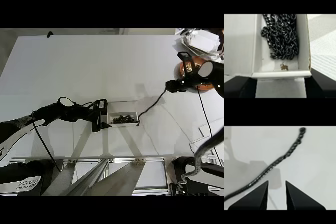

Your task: Fold the box and place the chain.

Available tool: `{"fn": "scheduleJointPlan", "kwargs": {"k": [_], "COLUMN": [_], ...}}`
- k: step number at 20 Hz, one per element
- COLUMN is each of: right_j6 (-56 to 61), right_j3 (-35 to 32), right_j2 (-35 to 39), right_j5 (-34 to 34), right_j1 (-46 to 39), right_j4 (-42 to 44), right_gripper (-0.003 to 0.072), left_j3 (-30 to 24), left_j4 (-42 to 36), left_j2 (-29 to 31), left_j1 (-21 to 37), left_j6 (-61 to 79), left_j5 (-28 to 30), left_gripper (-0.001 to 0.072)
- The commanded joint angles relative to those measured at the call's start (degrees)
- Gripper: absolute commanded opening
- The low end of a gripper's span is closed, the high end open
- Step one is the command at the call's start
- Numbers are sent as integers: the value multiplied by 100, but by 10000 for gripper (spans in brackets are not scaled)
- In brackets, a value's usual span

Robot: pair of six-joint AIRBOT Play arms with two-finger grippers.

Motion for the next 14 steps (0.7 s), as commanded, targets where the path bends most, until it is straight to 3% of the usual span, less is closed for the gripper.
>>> {"fn": "scheduleJointPlan", "kwargs": {"k": [1,14], "right_j6": [227,254], "right_j3": [498,518], "right_j2": [-839,-1419], "right_j5": [122,-72], "right_j1": [-90,243], "right_j4": [-358,-227], "right_gripper": [242,247], "left_j3": [-2,-2], "left_j4": [0,0], "left_j2": [-2,-2], "left_j1": [-2,-2], "left_j6": [0,2], "left_j5": [2,0], "left_gripper": [88,88]}}
